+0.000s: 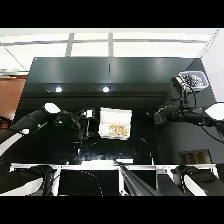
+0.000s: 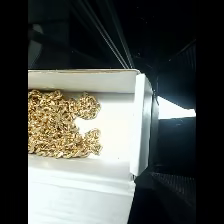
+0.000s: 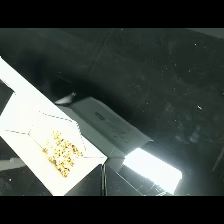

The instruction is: Fold the box and place the chain.

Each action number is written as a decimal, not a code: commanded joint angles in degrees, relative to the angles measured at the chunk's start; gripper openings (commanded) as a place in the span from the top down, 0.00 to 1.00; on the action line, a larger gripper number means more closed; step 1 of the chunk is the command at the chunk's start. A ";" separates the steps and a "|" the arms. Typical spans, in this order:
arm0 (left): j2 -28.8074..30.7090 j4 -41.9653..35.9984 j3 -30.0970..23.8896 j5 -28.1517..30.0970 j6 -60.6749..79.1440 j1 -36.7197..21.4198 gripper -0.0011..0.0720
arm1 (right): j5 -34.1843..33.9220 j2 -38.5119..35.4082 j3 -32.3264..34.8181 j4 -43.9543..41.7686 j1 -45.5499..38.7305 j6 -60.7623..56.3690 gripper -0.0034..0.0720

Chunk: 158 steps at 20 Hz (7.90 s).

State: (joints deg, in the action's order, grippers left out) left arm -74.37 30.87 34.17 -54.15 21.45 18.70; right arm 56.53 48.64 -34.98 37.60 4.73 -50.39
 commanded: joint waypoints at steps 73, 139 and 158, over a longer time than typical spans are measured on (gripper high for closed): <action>-3.30 1.90 5.64 2.95 -5.35 8.35 0.42 | -0.42 0.00 0.00 -0.98 0.42 -6.21 0.93; -3.30 1.90 5.64 2.89 -5.35 8.35 0.42 | -6.62 10.19 -3.91 18.38 28.59 13.90 0.52; -3.30 1.90 5.64 2.89 -5.35 8.35 0.42 | -5.95 9.73 -5.29 18.58 28.59 12.74 0.52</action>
State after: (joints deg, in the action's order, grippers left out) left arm -77.67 32.80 39.81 -51.29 16.12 27.03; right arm 50.11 58.39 -40.05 55.35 33.30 -36.99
